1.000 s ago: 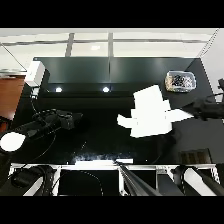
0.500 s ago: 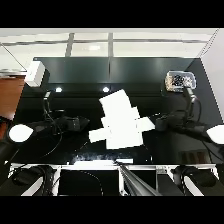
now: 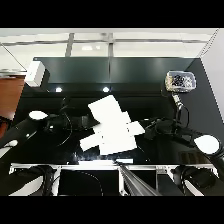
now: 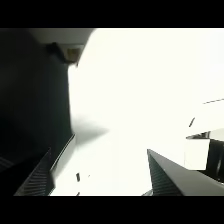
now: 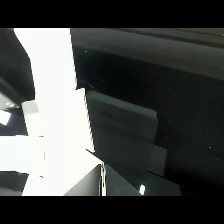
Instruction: Fold the box and place the chain.
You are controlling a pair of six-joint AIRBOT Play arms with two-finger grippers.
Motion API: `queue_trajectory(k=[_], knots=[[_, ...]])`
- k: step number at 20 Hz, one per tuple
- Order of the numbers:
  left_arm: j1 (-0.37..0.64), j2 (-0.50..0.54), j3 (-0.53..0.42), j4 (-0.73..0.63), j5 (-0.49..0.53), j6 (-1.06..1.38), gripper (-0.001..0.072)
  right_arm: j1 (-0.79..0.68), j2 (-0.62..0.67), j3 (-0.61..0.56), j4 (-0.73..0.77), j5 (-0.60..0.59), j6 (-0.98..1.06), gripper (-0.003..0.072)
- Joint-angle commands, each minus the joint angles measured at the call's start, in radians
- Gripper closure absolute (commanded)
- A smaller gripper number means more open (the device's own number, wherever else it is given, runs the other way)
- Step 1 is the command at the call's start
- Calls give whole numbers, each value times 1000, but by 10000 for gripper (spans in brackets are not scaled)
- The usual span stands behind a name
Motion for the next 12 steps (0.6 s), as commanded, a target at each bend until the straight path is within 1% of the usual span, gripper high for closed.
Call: queue_trajectory(k=[1,4,5,7,10,11,12], knots=[[2,-141,37,-106,-98,195,3,13,1,-3,-3,-7,8,677],[2,-230,98,-135,-261,356,3,13,1,-3,-4,3,24,676],[2,-253,122,-125,-312,385,4,13,1,-3,-4,11,26,676],[2,-303,171,-79,-367,391,6,13,1,-2,-4,21,29,676],[-4,-367,223,-27,-492,411,20,12,1,-2,-5,22,36,676],[-6,-380,231,-8,-513,422,20,13,1,-2,-7,21,43,676],[-7,-388,233,18,-508,422,22,13,1,-2,-7,21,48,676]])
